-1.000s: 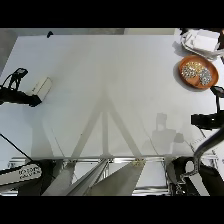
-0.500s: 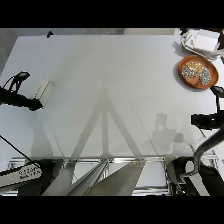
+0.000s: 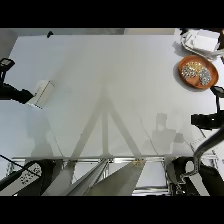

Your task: Fold the box and place the chain.

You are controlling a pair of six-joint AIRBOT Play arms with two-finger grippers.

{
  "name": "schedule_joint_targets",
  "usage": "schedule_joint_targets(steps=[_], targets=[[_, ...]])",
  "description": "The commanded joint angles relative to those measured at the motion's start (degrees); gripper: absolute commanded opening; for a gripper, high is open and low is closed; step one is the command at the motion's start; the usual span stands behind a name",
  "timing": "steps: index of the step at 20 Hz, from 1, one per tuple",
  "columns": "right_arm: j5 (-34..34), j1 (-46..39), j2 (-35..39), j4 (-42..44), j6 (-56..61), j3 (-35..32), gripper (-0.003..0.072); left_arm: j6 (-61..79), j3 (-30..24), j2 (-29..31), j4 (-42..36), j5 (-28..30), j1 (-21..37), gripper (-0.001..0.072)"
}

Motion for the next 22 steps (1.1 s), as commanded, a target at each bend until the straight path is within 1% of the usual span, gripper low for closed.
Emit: schedule_joint_targets(steps=[1, 5, 8, 10, 22], targets=[[0.02, -0.02, 0.04, -0.02, 0.09, 0.00, 0.0019, 4.31, 0.04, 4.09, -7.74, -0.35, -0.83, 0.0696], [0.02, -0.02, 0.04, -0.02, 0.09, 0.00, 0.0019, 8.52, 0.02, 4.07, -8.22, -3.65, -7.04, 0.0696], [0.02, -0.02, 0.04, -0.02, 0.09, 0.00, 0.0019, 8.52, 0.02, 4.00, -8.00, -3.63, -11.10, 0.0696], [0.02, -0.02, 0.04, -0.02, 0.09, 0.00, 0.0019, 8.55, 0.02, 4.00, -8.00, -3.58, -12.50, 0.0696], [0.02, -0.02, 0.04, -0.02, 0.09, 0.00, 0.0019, 8.57, 0.02, 4.00, -7.80, -3.19, -13.09, 0.0695]])
